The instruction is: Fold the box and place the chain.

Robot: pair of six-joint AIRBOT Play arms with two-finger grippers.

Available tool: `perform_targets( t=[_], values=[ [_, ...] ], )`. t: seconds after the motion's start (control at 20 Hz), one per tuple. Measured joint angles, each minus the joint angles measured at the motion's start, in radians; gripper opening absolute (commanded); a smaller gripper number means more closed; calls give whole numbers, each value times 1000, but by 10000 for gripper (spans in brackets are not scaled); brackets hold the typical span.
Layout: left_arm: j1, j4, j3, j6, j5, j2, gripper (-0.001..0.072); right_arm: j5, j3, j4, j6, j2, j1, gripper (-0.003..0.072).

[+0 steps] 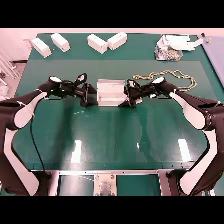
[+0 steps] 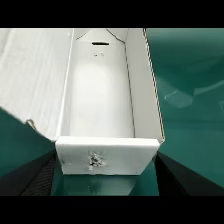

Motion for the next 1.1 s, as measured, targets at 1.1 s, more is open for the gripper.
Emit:
perform_targets(
  t=[1.1],
  values=[
    [-64, 11, 0, -24, 100, -13, 720, 3, 0, -1, -1, 0, 0, 494]
  ],
)
